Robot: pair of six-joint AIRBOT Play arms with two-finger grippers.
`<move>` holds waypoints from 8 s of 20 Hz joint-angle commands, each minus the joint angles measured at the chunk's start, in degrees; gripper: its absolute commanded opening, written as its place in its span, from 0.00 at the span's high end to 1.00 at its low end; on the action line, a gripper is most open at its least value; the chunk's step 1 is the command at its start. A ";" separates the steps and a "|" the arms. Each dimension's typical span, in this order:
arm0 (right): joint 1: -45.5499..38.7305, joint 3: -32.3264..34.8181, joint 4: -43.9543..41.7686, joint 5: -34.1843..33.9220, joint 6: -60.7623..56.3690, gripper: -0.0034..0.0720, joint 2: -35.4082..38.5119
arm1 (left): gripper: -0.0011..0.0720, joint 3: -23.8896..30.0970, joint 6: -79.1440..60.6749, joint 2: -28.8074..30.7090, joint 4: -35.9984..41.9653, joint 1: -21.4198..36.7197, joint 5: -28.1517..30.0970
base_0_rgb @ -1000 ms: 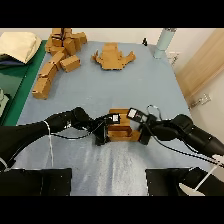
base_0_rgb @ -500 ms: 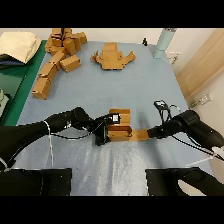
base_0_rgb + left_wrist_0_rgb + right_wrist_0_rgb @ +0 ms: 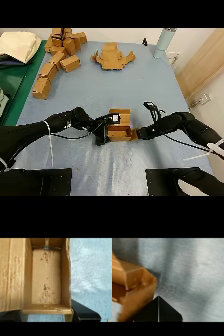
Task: Fold the box.
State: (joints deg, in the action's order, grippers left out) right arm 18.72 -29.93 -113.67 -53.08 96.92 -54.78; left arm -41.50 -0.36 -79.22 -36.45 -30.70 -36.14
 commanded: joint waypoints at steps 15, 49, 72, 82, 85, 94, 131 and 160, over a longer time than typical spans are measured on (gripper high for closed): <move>0.00 -1.90 -6.14 -1.14 2.97 0.47 4.00 | 0.41 0.02 -0.02 0.00 0.00 -0.04 0.02; 29.68 -22.99 33.29 -14.01 -48.89 0.32 -17.62 | 0.41 0.02 -0.02 0.00 0.00 -0.04 0.02; -19.82 -35.21 -35.74 -26.29 24.70 0.95 -36.87 | 0.41 0.02 -0.02 0.00 0.00 -0.04 0.02; -5.97 -27.65 -32.00 -23.43 36.70 0.95 -29.03 | 0.41 0.02 -0.02 0.00 0.00 -0.04 0.02; -3.30 -20.65 -30.10 -18.75 37.70 0.95 -20.70 | 0.41 0.02 -0.02 0.00 0.00 -0.04 0.02; 7.13 -9.77 -18.36 -2.91 38.38 0.95 -7.17 | 0.41 0.02 -0.04 0.00 0.00 -0.04 0.02; 25.46 0.02 17.07 17.66 44.59 0.43 4.98 | 0.41 0.02 -0.04 0.00 0.02 -0.04 0.02; 28.68 0.02 19.41 18.18 44.50 0.33 6.54 | 0.41 0.02 -0.04 0.00 0.00 -0.04 0.02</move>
State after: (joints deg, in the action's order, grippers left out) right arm 47.37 -29.91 -94.63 -35.46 141.43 -47.55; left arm -41.50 -0.38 -79.22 -36.42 -30.70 -36.14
